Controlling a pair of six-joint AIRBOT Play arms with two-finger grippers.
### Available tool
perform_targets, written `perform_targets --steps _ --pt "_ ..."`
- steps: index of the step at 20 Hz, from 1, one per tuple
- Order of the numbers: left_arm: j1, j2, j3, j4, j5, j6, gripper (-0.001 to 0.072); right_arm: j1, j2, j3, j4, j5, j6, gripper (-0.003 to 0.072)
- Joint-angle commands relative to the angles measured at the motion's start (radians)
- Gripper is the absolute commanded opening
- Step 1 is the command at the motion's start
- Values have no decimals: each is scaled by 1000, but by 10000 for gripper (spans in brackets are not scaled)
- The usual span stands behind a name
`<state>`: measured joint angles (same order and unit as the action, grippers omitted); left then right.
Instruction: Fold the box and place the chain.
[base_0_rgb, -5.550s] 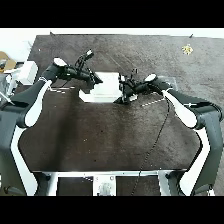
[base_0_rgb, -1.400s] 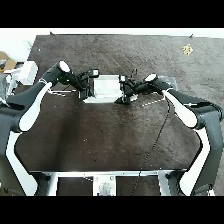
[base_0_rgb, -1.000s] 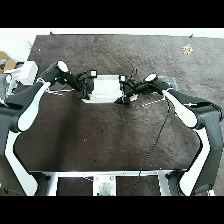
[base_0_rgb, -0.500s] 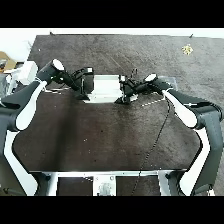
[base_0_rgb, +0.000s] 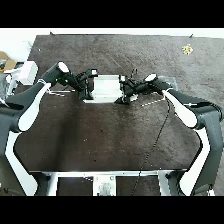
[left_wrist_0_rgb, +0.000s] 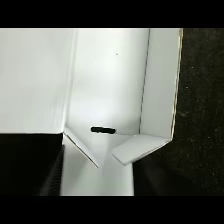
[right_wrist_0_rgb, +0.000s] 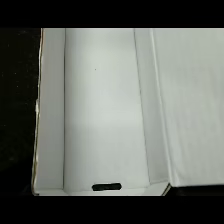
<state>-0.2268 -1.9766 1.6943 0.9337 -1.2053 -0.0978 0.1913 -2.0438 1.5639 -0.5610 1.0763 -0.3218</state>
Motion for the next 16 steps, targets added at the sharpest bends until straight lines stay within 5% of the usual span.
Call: perform_targets --steps 1,2,16 --pt "-1 0 0 -27 -14 2 212 1 0 0 0 0 0 592" --pt "-2 -1 0 -52 -20 2 173 1 0 0 0 0 0 592" --pt "-49 -1 -2 -92 -15 29 175 1 0 0 0 0 0 592"
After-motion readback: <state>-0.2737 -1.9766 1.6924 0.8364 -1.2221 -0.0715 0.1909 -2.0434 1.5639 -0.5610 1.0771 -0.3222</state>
